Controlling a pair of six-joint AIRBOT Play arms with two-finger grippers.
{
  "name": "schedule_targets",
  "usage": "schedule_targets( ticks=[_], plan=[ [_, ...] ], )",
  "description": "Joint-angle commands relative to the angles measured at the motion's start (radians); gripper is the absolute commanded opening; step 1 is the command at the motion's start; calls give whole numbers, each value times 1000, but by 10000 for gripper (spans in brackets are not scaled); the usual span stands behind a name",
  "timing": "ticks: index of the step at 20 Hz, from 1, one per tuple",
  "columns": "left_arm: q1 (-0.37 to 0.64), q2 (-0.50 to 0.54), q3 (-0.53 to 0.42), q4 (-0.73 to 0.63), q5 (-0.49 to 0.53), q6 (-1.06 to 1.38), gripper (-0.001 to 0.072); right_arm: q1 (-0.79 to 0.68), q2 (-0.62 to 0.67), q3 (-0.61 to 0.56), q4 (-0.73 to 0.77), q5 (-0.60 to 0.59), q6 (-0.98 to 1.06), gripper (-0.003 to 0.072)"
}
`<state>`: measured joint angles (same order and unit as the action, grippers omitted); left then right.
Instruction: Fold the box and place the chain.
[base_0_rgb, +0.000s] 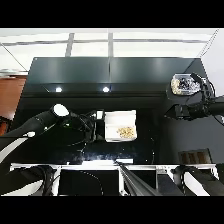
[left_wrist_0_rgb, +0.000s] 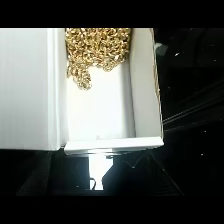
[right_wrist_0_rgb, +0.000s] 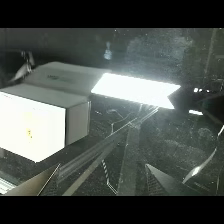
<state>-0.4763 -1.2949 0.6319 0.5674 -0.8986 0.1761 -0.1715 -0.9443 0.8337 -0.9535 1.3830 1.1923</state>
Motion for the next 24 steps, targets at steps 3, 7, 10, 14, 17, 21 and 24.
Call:
schedule_targets(
  ticks=[3, 7, 10, 14, 17, 21, 24],
  plan=[
    [-27, -3, 0, 69, 25, -84, 708, -1, 1, 0, 0, 0, 0, 593],
    [-29, 4, 0, 79, 8, -106, 708, -1, 1, 0, 0, 0, 0, 593],
    [-29, 4, 0, 75, 5, -131, 709, -1, 1, 0, 0, 0, 1, 593],
    [-29, 3, 0, 50, 5, -132, 708, -1, 1, 0, 0, 0, 0, 593],
    [-44, 3, 0, 30, 35, -132, 708, -1, 1, 0, 0, -4, 1, 593],
    [-71, 3, 0, 32, 53, -132, 708, -1, 1, 0, 0, -8, 1, 593],
    [-71, 3, 0, 29, 53, -132, 708, -1, 1, 0, 0, -10, 1, 593]
  ],
)
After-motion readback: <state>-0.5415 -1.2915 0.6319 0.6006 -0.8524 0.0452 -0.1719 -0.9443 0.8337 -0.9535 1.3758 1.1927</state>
